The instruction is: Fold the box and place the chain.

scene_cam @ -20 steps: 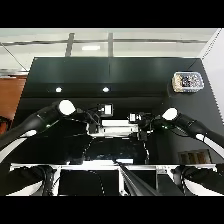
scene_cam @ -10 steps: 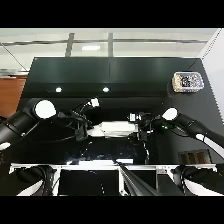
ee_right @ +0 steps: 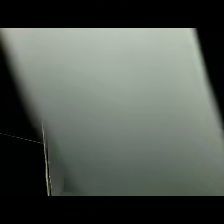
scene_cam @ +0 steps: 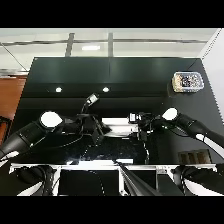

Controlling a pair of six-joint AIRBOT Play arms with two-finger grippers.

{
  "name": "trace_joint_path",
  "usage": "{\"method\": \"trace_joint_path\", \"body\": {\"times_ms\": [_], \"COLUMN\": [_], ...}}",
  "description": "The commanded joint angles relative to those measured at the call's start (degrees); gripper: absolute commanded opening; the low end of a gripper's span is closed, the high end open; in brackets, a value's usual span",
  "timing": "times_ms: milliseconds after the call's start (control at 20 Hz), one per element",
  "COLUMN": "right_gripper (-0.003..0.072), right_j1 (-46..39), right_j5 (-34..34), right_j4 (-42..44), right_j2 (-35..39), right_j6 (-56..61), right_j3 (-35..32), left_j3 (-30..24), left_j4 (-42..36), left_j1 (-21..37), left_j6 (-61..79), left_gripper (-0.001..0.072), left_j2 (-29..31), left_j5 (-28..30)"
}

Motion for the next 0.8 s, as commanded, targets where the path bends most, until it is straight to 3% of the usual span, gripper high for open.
{"method": "trace_joint_path", "body": {"times_ms": [0,200,300,500,750], "right_gripper": [0.0231,0.0231,0.0231,0.0231,0.0231], "right_j1": [0.07,0.07,0.07,0.07,0.07], "right_j5": [0.00,0.00,0.00,0.00,0.00], "right_j4": [0.00,0.00,0.00,0.00,0.00], "right_j2": [-0.04,-0.04,-0.04,-0.04,-0.04], "right_j6": [0.02,0.02,0.02,0.02,0.02], "right_j3": [-0.02,-0.02,-0.02,-0.02,-0.02], "left_j3": [-1.25,-1.20,-1.03,0.46,2.14], "left_j4": [-10.56,-10.32,-8.81,-7.58,-7.50], "left_j1": [-0.52,-0.48,-0.35,-0.35,-0.33], "left_j6": [8.17,12.98,12.92,12.46,12.46], "left_gripper": [0.0023,0.0024,0.0023,0.0022,0.0022], "left_j2": [-1.44,-5.22,-8.33,-14.21,-15.41], "left_j5": [16.55,24.35,24.11,17.70,16.81]}}
